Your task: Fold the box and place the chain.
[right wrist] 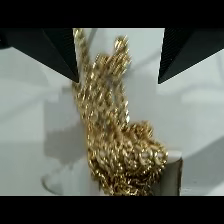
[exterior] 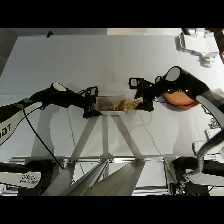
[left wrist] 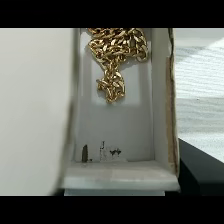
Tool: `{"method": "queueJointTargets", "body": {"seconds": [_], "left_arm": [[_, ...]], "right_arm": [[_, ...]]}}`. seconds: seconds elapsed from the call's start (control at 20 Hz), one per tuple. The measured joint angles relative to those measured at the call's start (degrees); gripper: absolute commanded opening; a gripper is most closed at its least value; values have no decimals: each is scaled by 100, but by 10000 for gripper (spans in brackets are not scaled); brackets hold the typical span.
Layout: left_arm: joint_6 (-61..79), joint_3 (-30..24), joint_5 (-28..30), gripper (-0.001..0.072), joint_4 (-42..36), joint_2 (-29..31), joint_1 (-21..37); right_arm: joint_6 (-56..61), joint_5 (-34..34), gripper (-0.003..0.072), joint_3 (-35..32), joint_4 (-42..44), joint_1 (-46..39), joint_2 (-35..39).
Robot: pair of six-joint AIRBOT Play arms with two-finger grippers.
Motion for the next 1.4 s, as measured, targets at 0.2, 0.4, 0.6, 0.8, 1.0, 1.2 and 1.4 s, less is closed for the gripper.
{"method": "queueJointTargets", "body": {"seconds": [0.2, 0.4, 0.6, 0.8, 1.0, 1.2, 1.4], "left_arm": [[0, 0, 0, 143, -2, 0, 0], [-2, 0, 0, 143, -2, 0, 0], [0, 0, 0, 143, -2, 0, 0], [0, 0, -2, 143, 0, 0, 0], [0, 0, -2, 143, -2, 0, 0], [0, 0, -2, 143, 0, 0, 0], [-2, 0, -2, 143, -2, 0, 0]], "right_arm": [[-756, -210, 550, -37, 411, -17, -463], [-1029, -459, 510, -48, 540, 33, -743], [-752, -734, 151, -46, 374, 155, -826], [111, -793, 9, -37, -297, 313, -833], [1051, -514, 8, -61, -876, 433, -627], [2068, -505, 8, -61, -1095, 514, -42], [2979, -501, 8, -57, -1034, 544, 597]]}}
